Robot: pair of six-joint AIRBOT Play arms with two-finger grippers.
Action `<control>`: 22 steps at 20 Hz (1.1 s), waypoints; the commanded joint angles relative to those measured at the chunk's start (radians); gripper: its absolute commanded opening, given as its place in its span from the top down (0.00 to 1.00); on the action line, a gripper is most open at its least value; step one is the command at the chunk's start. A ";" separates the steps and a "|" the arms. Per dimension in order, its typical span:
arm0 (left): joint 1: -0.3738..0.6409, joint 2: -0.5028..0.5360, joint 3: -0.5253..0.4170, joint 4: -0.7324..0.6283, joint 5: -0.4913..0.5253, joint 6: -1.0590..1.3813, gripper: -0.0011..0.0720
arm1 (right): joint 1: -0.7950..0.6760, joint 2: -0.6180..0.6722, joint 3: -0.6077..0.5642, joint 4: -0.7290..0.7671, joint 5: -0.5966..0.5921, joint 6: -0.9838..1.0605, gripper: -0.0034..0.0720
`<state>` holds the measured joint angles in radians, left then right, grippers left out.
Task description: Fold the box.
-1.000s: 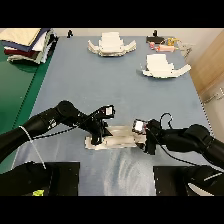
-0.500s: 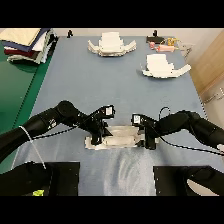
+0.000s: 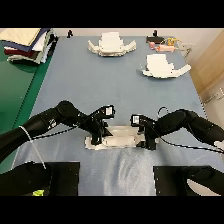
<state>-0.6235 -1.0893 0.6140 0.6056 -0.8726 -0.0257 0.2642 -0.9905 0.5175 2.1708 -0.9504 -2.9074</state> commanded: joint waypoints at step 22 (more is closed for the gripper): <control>0.000 0.000 0.000 0.000 0.000 0.000 0.96 | 0.085 0.013 -0.065 0.016 0.074 -0.060 0.01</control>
